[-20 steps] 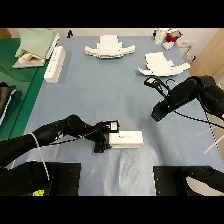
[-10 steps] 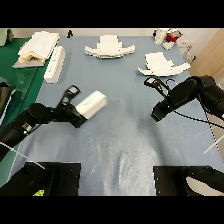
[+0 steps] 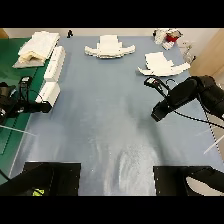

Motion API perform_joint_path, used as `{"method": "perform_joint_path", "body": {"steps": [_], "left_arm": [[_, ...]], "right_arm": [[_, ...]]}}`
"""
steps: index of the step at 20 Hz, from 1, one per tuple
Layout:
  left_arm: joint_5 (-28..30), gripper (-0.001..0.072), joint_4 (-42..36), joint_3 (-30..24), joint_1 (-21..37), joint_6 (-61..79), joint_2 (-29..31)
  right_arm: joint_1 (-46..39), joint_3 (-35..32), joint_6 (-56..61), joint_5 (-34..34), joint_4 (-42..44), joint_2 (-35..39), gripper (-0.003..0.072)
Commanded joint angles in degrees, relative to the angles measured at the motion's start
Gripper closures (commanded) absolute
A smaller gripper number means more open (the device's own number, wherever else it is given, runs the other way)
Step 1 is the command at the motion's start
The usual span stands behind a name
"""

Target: Fold the box.

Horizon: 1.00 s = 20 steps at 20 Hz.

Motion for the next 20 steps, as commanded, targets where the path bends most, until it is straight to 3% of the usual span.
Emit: {"method": "perform_joint_path", "body": {"steps": [1, 5, 11, 17, 20], "left_arm": [[0.3, 0.0312, 0.3, 6.3, 1.4, 0.2, -8.3], [4.0, 0.0312, 0.1, 12.7, -0.5, -0.3, -16.2], [4.3, 0.0312, -1.3, 23.1, -3.4, -0.3, -25.6], [4.8, 0.0312, -1.4, 32.7, -5.0, -2.9, -33.3], [4.9, 0.0312, -1.3, 34.9, -5.2, -3.0, -35.5]], "right_arm": [[0.0, 0.0, 0.0, 0.0, 0.0, 0.0, 0.0684], [0.0, 0.0, 0.0, 0.0, 0.0, 0.0, 0.0684], [0.0, 0.0, 0.0, 0.0, 0.0, 0.0, 0.0685], [0.0, 0.0, 0.0, 0.0, 0.0, 0.0, 0.0684], [0.0, 0.0, 0.0, 0.0, 0.0, 0.0, 0.0685]]}}
